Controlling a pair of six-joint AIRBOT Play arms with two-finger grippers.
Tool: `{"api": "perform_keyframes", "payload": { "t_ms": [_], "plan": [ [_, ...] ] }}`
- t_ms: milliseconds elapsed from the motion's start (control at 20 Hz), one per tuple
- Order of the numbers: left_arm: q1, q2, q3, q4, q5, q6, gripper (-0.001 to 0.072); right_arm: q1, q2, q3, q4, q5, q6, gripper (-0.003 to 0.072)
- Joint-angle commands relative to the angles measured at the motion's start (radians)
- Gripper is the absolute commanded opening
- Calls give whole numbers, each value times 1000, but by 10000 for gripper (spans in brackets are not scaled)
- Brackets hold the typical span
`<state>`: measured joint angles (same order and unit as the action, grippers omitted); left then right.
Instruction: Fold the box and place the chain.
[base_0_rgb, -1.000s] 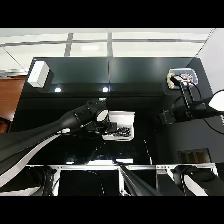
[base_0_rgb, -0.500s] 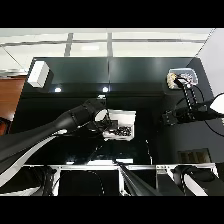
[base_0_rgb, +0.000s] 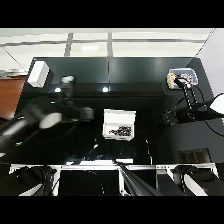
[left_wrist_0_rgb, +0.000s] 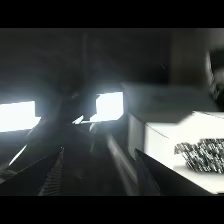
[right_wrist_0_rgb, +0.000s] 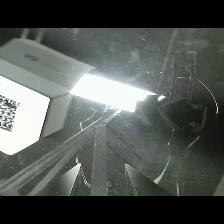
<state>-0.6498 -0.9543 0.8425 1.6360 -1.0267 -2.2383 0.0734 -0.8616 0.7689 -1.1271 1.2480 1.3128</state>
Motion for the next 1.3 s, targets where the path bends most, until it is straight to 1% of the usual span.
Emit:
{"api": "perform_keyframes", "payload": {
  "t_ms": [0, 50, 100, 150, 200, 400, 550, 600, 700, 800, 950, 1100, 1250],
  "plan": [
    [264, 199, -227, -393, 173, 461, 514, -1, 1, 0, 0, -1, 17, 335],
    [321, 209, -297, -630, 199, 837, 514, -1, 1, 0, 0, 6, 25, 335],
    [371, 201, -351, -843, 139, 1223, 515, -1, 1, 0, 0, 16, 26, 335],
    [404, 185, -383, -954, 87, 1448, 622, -1, 1, 0, 0, 27, 26, 335],
    [412, 166, -406, -1008, 70, 1623, 714, -1, 1, 0, 0, 34, 26, 335],
    [350, 76, -420, -1006, 93, 2084, 714, -1, 1, 0, 0, 32, 34, 335],
    [248, 17, -385, -959, 112, 2273, 714, -1, 1, 0, 0, 63, 67, 335],
    [232, -22, -372, -979, 138, 2314, 714, -1, 1, 0, 0, 72, 67, 335],
    [228, -121, -346, -1019, 159, 2406, 714, -1, 1, 0, 0, 69, 68, 335],
    [228, -214, -310, -1021, 163, 2418, 713, -1, 1, 0, 1, 62, 68, 335],
    [235, -314, -265, -1088, 173, 2419, 714, -1, 1, 0, 1, 61, 69, 335],
    [230, -363, -239, -1088, 167, 2436, 714, -1, 1, 0, 1, 61, 72, 335],
    [218, -375, -227, -1110, 149, 2448, 713, -1, 1, 0, 19, 61, 98, 335]
  ]
}}
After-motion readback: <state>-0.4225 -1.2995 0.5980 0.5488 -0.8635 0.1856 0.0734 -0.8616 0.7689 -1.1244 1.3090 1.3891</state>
